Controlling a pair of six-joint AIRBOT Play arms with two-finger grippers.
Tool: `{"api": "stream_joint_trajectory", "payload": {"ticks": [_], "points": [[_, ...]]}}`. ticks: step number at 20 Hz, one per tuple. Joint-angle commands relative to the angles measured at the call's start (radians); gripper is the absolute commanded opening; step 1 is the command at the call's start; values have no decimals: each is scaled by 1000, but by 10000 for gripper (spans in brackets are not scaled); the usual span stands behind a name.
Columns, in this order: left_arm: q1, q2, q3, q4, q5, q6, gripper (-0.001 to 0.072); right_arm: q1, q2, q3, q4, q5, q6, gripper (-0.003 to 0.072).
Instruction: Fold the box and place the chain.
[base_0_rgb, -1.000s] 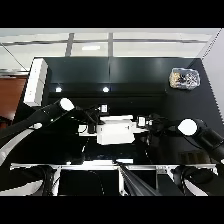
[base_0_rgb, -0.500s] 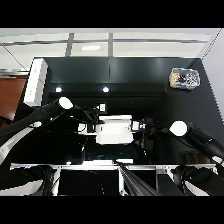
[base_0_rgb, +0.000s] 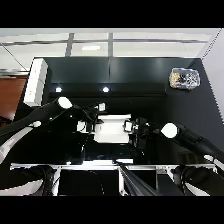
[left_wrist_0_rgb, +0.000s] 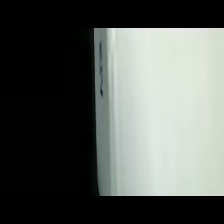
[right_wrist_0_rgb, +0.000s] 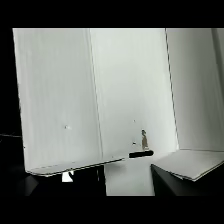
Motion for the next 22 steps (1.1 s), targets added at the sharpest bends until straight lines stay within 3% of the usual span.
{"api": "stream_joint_trajectory", "payload": {"ticks": [1,9,13,16,20,22], "points": [[-1,0,1,-4,-5,-1,26,5,-3,14,-16,-10,0,707],[-1,0,1,-4,-5,-1,26,5,-3,13,-120,118,9,707],[-1,0,1,-4,-6,-1,26,7,-3,13,-84,122,24,707],[-1,0,1,-4,-6,-1,26,7,-3,13,-51,117,47,707],[-1,0,1,-4,-6,-1,26,7,-3,14,53,-15,65,706],[-1,0,1,-4,-6,-1,26,7,-3,14,95,-23,66,707]]}}
